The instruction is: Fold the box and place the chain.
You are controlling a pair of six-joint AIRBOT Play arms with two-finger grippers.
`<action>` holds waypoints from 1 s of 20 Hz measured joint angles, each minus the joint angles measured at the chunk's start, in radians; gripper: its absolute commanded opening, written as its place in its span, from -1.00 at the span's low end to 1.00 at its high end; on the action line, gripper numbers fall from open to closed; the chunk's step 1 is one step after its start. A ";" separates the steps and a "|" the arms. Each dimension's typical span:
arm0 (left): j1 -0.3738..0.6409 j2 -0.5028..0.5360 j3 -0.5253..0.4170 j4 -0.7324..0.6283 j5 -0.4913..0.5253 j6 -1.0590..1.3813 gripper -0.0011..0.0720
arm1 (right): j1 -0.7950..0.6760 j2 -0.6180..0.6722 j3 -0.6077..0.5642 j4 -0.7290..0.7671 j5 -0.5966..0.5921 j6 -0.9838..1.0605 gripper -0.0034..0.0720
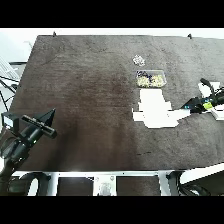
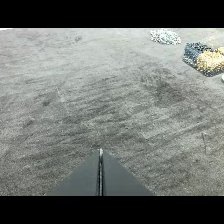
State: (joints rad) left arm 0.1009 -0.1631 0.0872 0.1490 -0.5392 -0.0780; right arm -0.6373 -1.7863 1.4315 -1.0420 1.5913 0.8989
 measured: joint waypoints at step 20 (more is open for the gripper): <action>0.000 0.000 0.000 0.000 0.000 0.000 -0.92 | 0.206 0.120 -0.298 0.302 -0.060 -0.051 -0.90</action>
State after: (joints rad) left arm 0.1009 -0.1631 0.0872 0.1493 -0.5392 -0.0780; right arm -0.4313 -1.6665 1.1336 -0.7403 1.5318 0.8482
